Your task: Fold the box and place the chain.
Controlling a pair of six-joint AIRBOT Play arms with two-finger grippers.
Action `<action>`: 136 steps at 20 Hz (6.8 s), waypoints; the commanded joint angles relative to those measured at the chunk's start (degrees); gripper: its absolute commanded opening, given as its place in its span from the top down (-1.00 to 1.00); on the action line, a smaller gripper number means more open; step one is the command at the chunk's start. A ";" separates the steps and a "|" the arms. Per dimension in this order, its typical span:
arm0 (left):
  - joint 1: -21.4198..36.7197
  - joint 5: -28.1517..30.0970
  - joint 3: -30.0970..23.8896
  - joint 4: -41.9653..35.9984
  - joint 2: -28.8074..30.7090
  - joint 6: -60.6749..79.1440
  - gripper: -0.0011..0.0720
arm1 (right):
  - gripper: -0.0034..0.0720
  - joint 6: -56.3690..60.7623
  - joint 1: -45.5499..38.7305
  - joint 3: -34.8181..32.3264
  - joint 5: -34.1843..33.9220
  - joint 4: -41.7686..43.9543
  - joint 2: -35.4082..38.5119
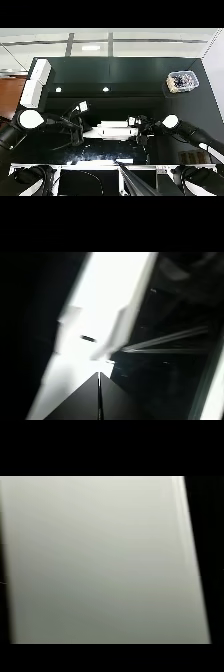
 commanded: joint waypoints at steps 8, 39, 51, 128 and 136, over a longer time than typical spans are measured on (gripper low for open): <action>-8.09 32.48 -7.82 -38.58 -6.29 11.72 0.88 | 0.21 0.02 0.02 0.04 0.00 -0.02 -0.04; 6.40 13.94 -10.38 -5.11 1.53 12.85 -0.96 | 0.21 0.02 0.02 0.04 0.02 0.00 -0.04; -5.55 26.53 -11.80 -3.21 -8.28 25.29 -0.93 | 0.21 0.02 0.02 0.04 0.02 0.02 -0.04; 31.74 -3.87 -10.12 -11.98 -17.14 -36.72 0.89 | 0.21 0.00 0.02 -0.07 -0.20 -0.22 -0.04; 23.87 -1.38 -10.08 -20.68 -23.28 -28.55 0.88 | 0.21 0.00 0.02 -0.07 -0.22 -0.22 -0.04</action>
